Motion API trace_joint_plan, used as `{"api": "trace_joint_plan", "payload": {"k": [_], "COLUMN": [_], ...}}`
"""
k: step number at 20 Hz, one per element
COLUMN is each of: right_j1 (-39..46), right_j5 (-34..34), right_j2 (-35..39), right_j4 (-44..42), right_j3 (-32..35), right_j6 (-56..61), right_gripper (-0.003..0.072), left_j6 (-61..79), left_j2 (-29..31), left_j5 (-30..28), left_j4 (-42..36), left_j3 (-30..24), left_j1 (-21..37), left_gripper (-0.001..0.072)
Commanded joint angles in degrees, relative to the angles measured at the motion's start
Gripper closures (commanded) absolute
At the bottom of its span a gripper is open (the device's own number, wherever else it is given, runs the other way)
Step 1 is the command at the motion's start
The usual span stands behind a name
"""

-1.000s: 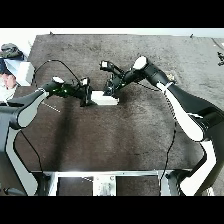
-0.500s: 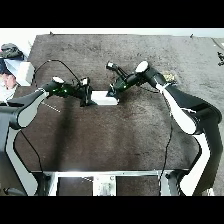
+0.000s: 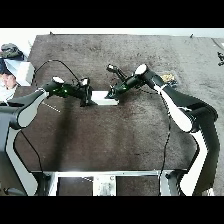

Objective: Fold the box and place the chain.

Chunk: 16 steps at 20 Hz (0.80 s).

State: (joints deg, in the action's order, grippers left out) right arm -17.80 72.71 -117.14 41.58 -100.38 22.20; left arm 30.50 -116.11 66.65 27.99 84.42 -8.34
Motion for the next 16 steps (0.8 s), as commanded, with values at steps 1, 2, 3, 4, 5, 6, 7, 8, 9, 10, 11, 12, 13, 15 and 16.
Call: {"api": "trace_joint_plan", "payload": {"k": [1,2,3,4,5,6,7,8,9,10,11,12,13,15,16], "right_j1": [0.20,0.20,0.20,0.20,0.20,0.20,0.22,0.22,0.24,0.24,0.24,0.24,0.24,0.24,0.24], "right_j5": [-0.22,-0.68,-1.60,-2.73,-3.93,-4.68,-4.96,-5.01,-4.92,-4.24,-3.21,-2.49,-2.47,-4.81,-7.74], "right_j2": [0.48,1.66,3.45,5.51,8.00,10.27,12.76,15.02,17.44,19.69,22.21,24.65,27.74,34.56,38.64], "right_j4": [1.64,0.90,-0.04,-0.50,-0.48,-0.46,-0.48,-0.48,-0.48,-0.44,-0.44,-0.22,0.00,1.18,2.47], "right_j3": [0.02,0.02,0.02,0.02,0.02,0.02,0.02,0.02,0.04,0.09,0.11,0.39,1.60,6.40,10.21], "right_j6": [0.59,0.59,0.52,0.52,0.55,0.57,0.61,1.01,2.60,4.09,6.03,7.85,9.60,12.35,14.16], "right_gripper": [0.0676,0.0677,0.0677,0.0677,0.0677,0.0677,0.0677,0.0677,0.0678,0.0677,0.0678,0.0678,0.0679,0.0679,0.0678], "left_j6": [-0.04,-0.04,-0.04,-0.04,-0.04,-0.04,-0.04,-0.04,-0.04,-0.04,-0.04,-0.04,-0.04,-0.04,-0.04], "left_j2": [0.04,0.04,0.04,0.04,0.04,0.04,0.04,0.04,0.04,0.04,0.04,0.04,0.04,0.04,0.04], "left_j5": [-0.07,-0.07,-0.07,-0.07,-0.07,-0.07,-0.07,-0.07,-0.07,-0.07,-0.07,-0.07,-0.07,-0.07,-0.07], "left_j4": [0.02,0.02,0.02,0.02,0.02,0.02,0.02,0.02,0.02,0.02,0.02,0.02,0.02,0.02,0.02], "left_j3": [-0.02,-0.02,-0.02,-0.02,-0.02,-0.02,-0.02,-0.02,-0.02,-0.02,-0.02,-0.02,-0.02,-0.02,-0.02], "left_j1": [0.04,0.04,0.04,0.04,0.04,0.04,0.04,0.07,0.04,0.07,0.04,0.04,0.04,0.04,0.04], "left_gripper": [0.0363,0.0363,0.0363,0.0363,0.0363,0.0363,0.0363,0.0363,0.0363,0.0363,0.0363,0.0363,0.0363,0.0363,0.0363]}}
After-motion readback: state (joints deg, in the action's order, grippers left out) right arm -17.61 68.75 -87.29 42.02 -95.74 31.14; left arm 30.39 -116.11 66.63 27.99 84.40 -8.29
